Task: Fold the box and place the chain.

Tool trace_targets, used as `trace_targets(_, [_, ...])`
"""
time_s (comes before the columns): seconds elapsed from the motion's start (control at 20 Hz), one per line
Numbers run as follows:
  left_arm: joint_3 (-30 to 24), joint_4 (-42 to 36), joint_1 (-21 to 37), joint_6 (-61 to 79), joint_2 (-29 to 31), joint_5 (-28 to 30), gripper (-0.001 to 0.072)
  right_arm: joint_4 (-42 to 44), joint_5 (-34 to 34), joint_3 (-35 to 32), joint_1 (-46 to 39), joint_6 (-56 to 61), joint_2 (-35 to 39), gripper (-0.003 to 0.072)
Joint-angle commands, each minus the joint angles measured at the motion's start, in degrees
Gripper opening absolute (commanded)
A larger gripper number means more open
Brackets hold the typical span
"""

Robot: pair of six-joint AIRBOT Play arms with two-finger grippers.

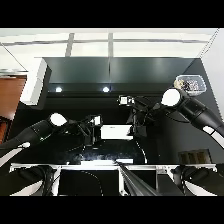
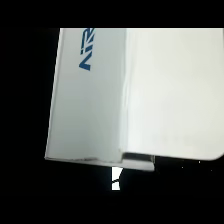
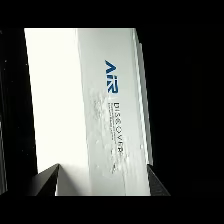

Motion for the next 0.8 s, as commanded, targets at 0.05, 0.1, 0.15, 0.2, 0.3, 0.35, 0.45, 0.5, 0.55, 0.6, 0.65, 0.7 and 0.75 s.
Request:
trace_targets(0.05, [0.04,0.00,-0.02,0.00,-0.04,0.04,0.0400,-0.17,-1.16,0.00,0.02,-0.83,0.02,0.0628])
trace_targets(0.1, [0.04,0.00,-0.02,0.00,-0.04,0.04,0.0399,-0.17,-1.36,0.00,0.02,-0.85,0.02,0.0627])
trace_targets(0.15, [0.04,0.00,-0.02,0.00,-0.04,0.04,0.0399,-0.17,-1.33,0.02,0.02,-1.03,0.02,0.0523])
trace_targets(0.2, [0.04,0.02,-0.02,0.00,-0.04,0.04,0.0400,-0.17,-1.36,0.00,0.02,-1.09,0.02,0.0488])
trace_targets(0.3, [0.04,0.00,-0.02,0.00,-0.04,0.04,0.0400,-0.17,-1.36,0.00,0.04,-1.73,0.00,0.0487])
trace_targets(0.35, [0.04,0.00,-0.02,0.00,-0.04,0.02,0.0400,-0.20,-1.33,0.00,0.04,-1.92,-0.02,0.0487])
trace_targets(0.45, [0.04,0.00,-0.02,0.00,-0.04,0.02,0.0400,-0.15,-1.46,0.00,0.07,-1.92,-0.04,0.0487])
trace_targets(0.5, [0.04,0.02,-0.02,0.00,-0.04,0.04,0.0400,-0.17,-1.79,0.00,0.15,-1.90,-0.04,0.0488])
trace_targets(0.55, [0.04,0.00,-0.02,0.00,-0.04,0.04,0.0399,-0.15,-1.81,0.00,0.17,-1.90,-0.04,0.0490])
trace_targets(0.6, [0.04,0.00,-0.02,0.00,-0.04,0.04,0.0400,-0.17,-1.55,0.00,0.17,-1.90,-0.04,0.0502])
trace_targets(0.65, [0.04,0.02,-0.02,0.00,-0.04,0.04,0.0399,-0.15,-0.92,0.00,0.20,-1.90,-0.04,0.0502])
trace_targets(0.7, [0.04,0.00,-0.02,0.00,-0.04,0.02,0.0400,-0.22,-0.28,0.00,0.46,-1.90,-0.04,0.0501])
trace_targets(0.75, [0.04,0.00,-0.02,0.00,-0.04,0.02,0.0400,0.00,0.22,0.00,0.79,-1.88,-0.07,0.0501])
